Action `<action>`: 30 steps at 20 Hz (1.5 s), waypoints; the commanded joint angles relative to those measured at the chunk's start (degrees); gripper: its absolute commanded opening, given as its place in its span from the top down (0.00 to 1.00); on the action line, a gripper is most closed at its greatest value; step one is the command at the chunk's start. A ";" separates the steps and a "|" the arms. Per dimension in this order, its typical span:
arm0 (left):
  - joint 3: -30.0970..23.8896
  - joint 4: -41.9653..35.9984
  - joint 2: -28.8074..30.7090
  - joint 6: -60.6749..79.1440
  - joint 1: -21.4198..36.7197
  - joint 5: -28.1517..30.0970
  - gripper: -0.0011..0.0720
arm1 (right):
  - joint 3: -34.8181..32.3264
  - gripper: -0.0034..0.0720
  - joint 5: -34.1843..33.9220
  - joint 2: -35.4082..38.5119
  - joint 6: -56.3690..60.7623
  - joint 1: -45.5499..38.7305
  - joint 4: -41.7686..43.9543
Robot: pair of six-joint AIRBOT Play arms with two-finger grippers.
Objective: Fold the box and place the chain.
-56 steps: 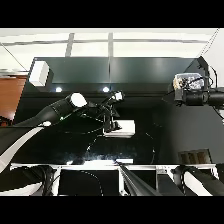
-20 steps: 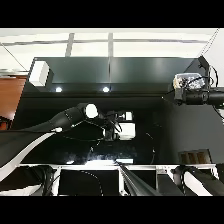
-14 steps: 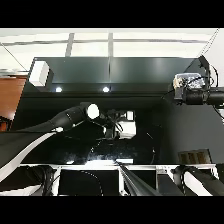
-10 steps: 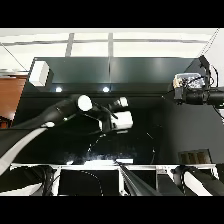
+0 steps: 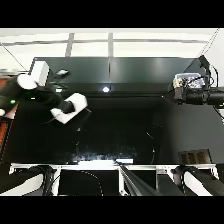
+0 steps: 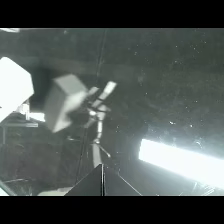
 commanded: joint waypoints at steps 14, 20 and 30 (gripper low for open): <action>-4.76 1.05 0.00 3.30 28.41 25.18 0.59 | 0.04 0.94 -0.46 0.02 0.02 0.00 0.02; -3.74 1.16 -5.70 6.62 28.39 36.30 0.59 | 0.02 0.94 -2.01 -0.04 0.02 0.00 0.02; 4.61 1.25 -14.69 7.45 23.50 36.48 0.52 | 0.04 0.94 -2.78 -0.09 0.70 0.22 0.00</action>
